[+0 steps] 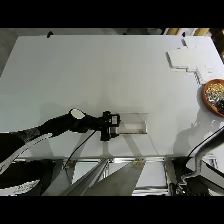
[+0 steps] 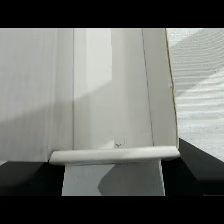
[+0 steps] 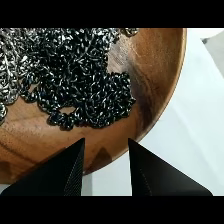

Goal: Fold the box and place the chain.

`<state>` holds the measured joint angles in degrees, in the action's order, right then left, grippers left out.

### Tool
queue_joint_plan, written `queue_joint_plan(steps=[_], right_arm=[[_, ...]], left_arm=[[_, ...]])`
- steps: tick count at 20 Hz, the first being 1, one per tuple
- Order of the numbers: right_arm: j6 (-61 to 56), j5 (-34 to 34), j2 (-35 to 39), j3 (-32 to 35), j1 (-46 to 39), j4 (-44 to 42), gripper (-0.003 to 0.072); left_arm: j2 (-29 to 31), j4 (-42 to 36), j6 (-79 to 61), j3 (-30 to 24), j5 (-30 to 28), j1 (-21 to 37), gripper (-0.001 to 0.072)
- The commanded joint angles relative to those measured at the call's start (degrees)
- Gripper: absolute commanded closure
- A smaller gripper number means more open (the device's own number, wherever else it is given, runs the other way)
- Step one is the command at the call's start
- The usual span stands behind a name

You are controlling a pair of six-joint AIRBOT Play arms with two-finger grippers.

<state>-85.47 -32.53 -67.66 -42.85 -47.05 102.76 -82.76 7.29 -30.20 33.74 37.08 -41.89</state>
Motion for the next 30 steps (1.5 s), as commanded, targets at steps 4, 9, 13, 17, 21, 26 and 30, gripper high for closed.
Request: queue_joint_plan(steps=[4, 9, 13, 17, 21, 26, 30], right_arm=[[5.73, 7.34, -3.78, 0.0, -0.85, -7.17, 0.0488], [13.6, 9.49, -6.69, 0.0, -0.87, -14.97, 0.0483], [13.6, 11.98, -7.08, 0.0, -0.87, -15.08, 0.0486], [13.99, 12.7, -9.29, -0.02, -0.87, -17.33, 0.0485], [13.99, 13.88, -10.47, -0.02, -0.87, -17.31, 0.0486], [13.97, 14.08, -11.52, -0.57, -0.87, -17.33, 0.0521], [13.97, 10.91, -9.09, -0.98, -0.87, -17.29, 0.0669]], left_arm=[[0.04, 0.02, -0.02, 0.02, -0.02, 0.0, 0.0505], [0.04, 0.02, -0.02, 0.02, 0.0, 0.0, 0.0505], [0.04, 0.02, -0.02, 0.02, 0.0, 0.0, 0.0505], [0.04, 0.02, -0.02, 0.02, 0.0, 0.0, 0.0505], [0.04, 0.02, -0.02, 0.02, 0.0, 0.0, 0.0505], [0.04, 0.02, -0.02, 0.02, 0.0, 0.0, 0.0505], [0.04, 0.02, -0.02, 0.02, 0.0, 0.0, 0.0505]])
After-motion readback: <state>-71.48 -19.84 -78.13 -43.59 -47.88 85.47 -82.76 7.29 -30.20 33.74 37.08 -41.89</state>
